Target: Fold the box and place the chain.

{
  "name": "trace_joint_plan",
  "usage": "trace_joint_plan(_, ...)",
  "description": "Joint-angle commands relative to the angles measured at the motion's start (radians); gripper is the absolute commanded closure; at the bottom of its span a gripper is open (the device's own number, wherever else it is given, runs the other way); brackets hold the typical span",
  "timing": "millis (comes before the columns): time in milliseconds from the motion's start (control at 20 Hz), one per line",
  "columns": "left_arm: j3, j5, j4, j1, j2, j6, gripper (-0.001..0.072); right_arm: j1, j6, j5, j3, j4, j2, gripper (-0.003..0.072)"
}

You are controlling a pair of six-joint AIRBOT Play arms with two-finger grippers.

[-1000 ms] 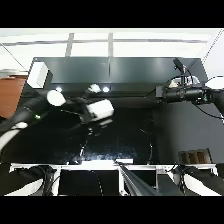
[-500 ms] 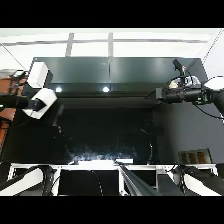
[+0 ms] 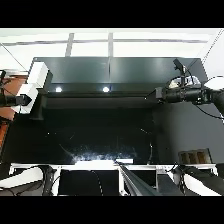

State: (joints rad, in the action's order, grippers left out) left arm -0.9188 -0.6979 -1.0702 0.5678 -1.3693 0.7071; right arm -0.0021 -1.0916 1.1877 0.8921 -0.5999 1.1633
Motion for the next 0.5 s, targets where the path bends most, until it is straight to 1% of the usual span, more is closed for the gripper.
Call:
trace_joint_plan(0, -0.063, 0.04, 0.093, 0.005, -0.084, 0.0, 0.0402, 0.0, -0.001, -0.011, 0.0, -0.003, 0.0, 0.0664)
trace_joint_plan(50, -0.08, 0.032, 0.125, 0.001, -0.098, 0.0, 0.0274, 0.0, -0.001, -0.021, 0.0, -0.003, 0.0, 0.0664)
trace_joint_plan(100, -0.091, 0.024, 0.146, -0.003, -0.107, 0.0, 0.0212, 0.0, -0.001, -0.031, 0.0, -0.003, 0.0, 0.0664)
trace_joint_plan(150, -0.099, 0.008, 0.148, -0.011, -0.11, -0.001, 0.0196, 0.0, -0.001, -0.04, 0.0, -0.003, 0.0, 0.0664)
trace_joint_plan(200, -0.102, 0.003, 0.129, -0.021, -0.109, -0.002, 0.0131, 0.0, -0.001, -0.046, 0.0, -0.003, 0.0, 0.0664)
trace_joint_plan(250, -0.106, -0.014, 0.098, -0.03, -0.109, -0.001, -0.0007, 0.0, -0.001, -0.047, 0.0, -0.003, 0.0, 0.0664)
trace_joint_plan(450, -0.149, -0.142, -0.013, -0.045, -0.092, 0.026, -0.0008, 0.0, -0.001, -0.042, 0.0, -0.003, 0.0, 0.0665)
